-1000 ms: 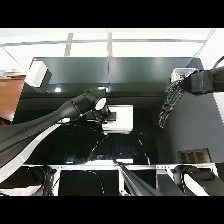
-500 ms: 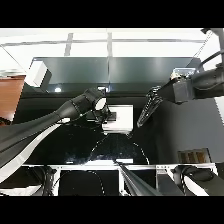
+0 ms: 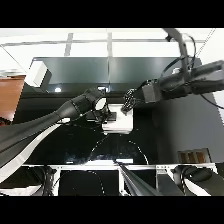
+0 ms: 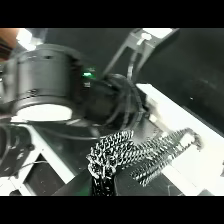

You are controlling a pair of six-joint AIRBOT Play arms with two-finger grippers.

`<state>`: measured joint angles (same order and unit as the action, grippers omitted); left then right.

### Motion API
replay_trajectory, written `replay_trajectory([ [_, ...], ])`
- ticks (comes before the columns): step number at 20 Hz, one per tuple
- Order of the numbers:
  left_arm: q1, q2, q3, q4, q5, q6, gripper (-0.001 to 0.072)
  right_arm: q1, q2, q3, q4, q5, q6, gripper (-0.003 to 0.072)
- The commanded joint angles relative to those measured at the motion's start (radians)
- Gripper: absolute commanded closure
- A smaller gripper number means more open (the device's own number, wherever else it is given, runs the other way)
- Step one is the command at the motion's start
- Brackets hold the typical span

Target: Fold the box and place the chain.

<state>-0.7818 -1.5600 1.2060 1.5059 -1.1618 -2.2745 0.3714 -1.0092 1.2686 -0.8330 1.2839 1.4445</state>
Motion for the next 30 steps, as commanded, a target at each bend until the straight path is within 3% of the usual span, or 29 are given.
replay_trajectory([
  [1,0.0,0.0,0.0,0.0,0.0,0.0,0.0683,0.013,-0.027,-0.073,-0.022,-0.051,0.002,0.0678],
  [5,0.001,0.0,0.0,0.001,0.001,0.0,0.0684,0.013,-0.04,-0.177,-0.024,-0.092,0.002,0.0677],
  [12,0.001,0.0,0.0,0.0,0.0,0.0,0.0683,0.036,-0.061,-0.195,-0.031,-0.092,0.017,0.0677],
  [18,0.001,0.0,0.0,0.001,0.0,0.0,0.0684,0.1,-0.198,-0.195,-0.04,-0.114,0.016,0.0671],
  [19,0.001,0.0,0.0,0.0,0.0,0.0,0.0683,0.105,-0.214,-0.195,-0.047,-0.118,0.017,0.0658],
  [20,0.001,0.0,0.0,0.0,0.0,0.0,0.0684,0.105,-0.219,-0.195,-0.062,-0.118,0.02,0.0479],
  [21,0.001,0.0,0.0,0.0,0.0,0.0,0.0684,0.098,-0.217,-0.195,-0.082,-0.112,0.03,0.0404],
  [24,0.001,0.0,0.0,0.0,0.0,0.0,0.0684,0.024,-0.176,-0.195,-0.134,-0.023,0.033,0.0404],
  [30,0.001,0.0,0.0,0.0,0.001,0.0,0.0684,-0.162,0.01,-0.195,-0.515,0.114,0.077,0.0404],
])
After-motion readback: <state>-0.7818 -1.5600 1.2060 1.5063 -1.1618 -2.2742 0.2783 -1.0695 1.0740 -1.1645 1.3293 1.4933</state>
